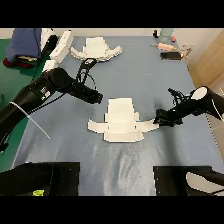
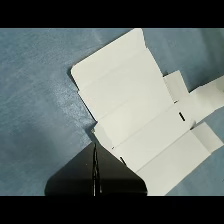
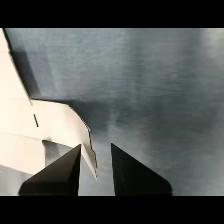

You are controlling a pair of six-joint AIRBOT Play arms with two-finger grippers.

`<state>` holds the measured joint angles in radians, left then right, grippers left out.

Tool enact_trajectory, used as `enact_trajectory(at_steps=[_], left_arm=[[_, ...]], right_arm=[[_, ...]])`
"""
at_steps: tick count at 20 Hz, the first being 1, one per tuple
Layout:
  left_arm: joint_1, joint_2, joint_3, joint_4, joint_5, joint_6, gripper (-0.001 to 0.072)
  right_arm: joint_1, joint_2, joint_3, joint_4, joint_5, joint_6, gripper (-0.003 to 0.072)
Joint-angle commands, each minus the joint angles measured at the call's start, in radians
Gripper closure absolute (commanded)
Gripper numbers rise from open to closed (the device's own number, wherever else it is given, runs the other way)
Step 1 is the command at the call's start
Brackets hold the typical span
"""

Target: Fold the box.

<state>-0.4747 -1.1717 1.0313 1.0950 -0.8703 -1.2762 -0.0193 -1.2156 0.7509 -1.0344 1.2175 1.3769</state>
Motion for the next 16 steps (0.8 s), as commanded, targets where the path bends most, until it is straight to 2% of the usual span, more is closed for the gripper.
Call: enact_trajectory(at_steps=[1,5,6,7,9,10,11,13,16], left_arm=[[0.001,0.001,0.0,0.0,0.007,0.0,0.0695],[0.0,0.001,0.0,0.0,0.008,0.0,0.0694],[0.0,0.001,0.0,0.0,0.008,0.0,0.0694],[0.001,0.001,0.0,0.0,0.006,0.0,0.0694],[0.001,0.001,0.004,0.0,-0.005,0.0,0.0687],[0.002,0.001,0.012,-0.003,-0.02,-0.001,0.0443],[0.005,0.002,0.027,-0.003,-0.038,-0.025,0.0133],[0.029,0.002,0.071,-0.003,-0.097,-0.081,0.0117],[0.124,0.003,0.117,-0.003,-0.264,-0.084,0.0117]], right_arm=[[0.001,-0.086,0.029,0.133,0.039,-0.121,0.0376],[0.003,-0.089,0.029,0.206,0.035,-0.167,0.0409],[0.003,-0.089,0.029,0.213,0.035,-0.167,0.0484],[0.003,-0.089,0.029,0.218,0.035,-0.171,0.0489],[0.016,-0.088,0.028,0.236,0.032,-0.193,0.0685],[0.033,-0.087,0.027,0.238,0.027,-0.196,0.0684],[0.06,-0.085,0.026,0.238,0.017,-0.216,0.0685],[0.129,-0.045,-0.008,0.223,-0.071,-0.245,0.0686],[0.215,0.1,-0.129,0.175,-0.275,-0.244,0.0686]])
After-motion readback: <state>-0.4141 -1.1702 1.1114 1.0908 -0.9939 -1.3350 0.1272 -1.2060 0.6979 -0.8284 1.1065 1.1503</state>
